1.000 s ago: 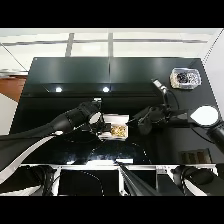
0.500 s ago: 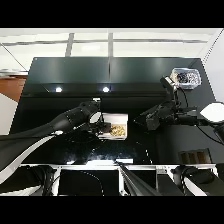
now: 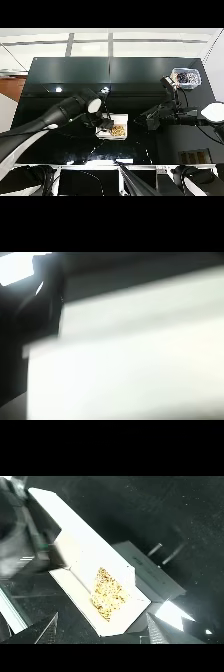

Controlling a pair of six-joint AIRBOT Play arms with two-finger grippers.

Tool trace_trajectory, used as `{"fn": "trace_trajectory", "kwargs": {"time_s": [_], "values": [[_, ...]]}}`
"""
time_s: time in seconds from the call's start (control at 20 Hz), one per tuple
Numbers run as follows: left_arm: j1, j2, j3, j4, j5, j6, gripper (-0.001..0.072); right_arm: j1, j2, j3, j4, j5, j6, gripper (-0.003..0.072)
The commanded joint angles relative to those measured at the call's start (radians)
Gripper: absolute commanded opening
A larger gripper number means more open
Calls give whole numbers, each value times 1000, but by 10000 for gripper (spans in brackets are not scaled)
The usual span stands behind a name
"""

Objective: Fold the box and place the chain.

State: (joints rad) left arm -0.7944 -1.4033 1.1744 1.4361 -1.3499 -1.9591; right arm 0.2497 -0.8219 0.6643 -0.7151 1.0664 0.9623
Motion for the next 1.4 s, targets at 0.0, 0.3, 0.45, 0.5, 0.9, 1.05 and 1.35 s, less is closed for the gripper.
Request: {"fn": "trace_trajectory", "kwargs": {"time_s": [0.0,0.3,0.45,0.5,0.9,1.05,1.35], "values": [[50,100,42,-9,-227,308,524,0,1,0,-1,3,0,622],[243,399,-127,41,-83,434,525,0,1,0,-1,3,-1,622],[443,537,-340,-135,174,543,524,0,1,0,-3,-2,-1,622],[527,564,-402,-253,229,617,523,0,1,0,-7,-2,-1,622],[858,512,-680,-1009,169,1651,681,0,1,0,-61,0,0,622],[785,439,-680,-903,236,1828,716,0,1,0,-113,-1,-1,623],[629,321,-678,-797,384,2169,714,0,1,0,-158,-24,-1,624]]}}
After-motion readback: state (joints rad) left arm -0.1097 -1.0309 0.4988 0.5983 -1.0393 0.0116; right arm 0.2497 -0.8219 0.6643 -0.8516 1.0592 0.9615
